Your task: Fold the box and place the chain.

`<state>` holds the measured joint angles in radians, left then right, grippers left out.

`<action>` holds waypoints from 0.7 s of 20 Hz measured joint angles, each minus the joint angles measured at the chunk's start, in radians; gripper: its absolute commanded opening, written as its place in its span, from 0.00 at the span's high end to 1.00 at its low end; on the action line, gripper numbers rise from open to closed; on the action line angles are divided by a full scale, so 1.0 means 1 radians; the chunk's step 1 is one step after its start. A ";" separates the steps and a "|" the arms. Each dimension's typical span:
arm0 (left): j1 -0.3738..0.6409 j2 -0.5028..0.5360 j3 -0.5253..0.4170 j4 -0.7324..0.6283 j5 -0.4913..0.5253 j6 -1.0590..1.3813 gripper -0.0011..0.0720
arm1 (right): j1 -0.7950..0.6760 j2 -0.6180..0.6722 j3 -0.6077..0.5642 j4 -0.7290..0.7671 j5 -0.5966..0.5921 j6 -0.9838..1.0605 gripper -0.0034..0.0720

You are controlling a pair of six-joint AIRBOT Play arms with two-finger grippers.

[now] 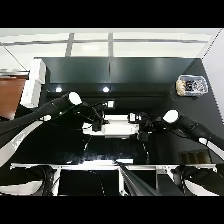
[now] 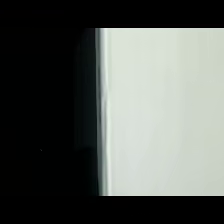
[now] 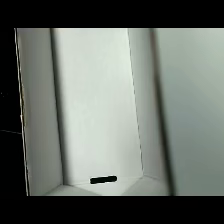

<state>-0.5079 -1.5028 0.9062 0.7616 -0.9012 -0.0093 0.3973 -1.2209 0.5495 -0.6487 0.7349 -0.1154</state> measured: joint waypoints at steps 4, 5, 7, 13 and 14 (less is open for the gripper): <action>0.000 0.000 0.000 -0.002 -0.001 -0.001 0.95 | 0.000 -0.001 0.000 0.008 -0.003 -0.005 0.25; 0.000 0.000 0.000 -0.002 -0.001 0.000 0.95 | 0.000 -0.001 0.000 0.008 -0.003 -0.005 0.25; 0.000 0.000 0.000 -0.002 -0.001 0.000 0.95 | 0.000 -0.001 0.000 0.007 -0.003 -0.005 0.42; 0.002 0.006 0.000 0.004 0.001 -0.041 0.48 | 0.000 -0.002 0.000 0.003 0.002 -0.008 0.42; 0.005 0.014 0.000 0.004 0.003 -0.057 0.34 | 0.000 -0.002 0.000 0.003 0.002 -0.008 0.42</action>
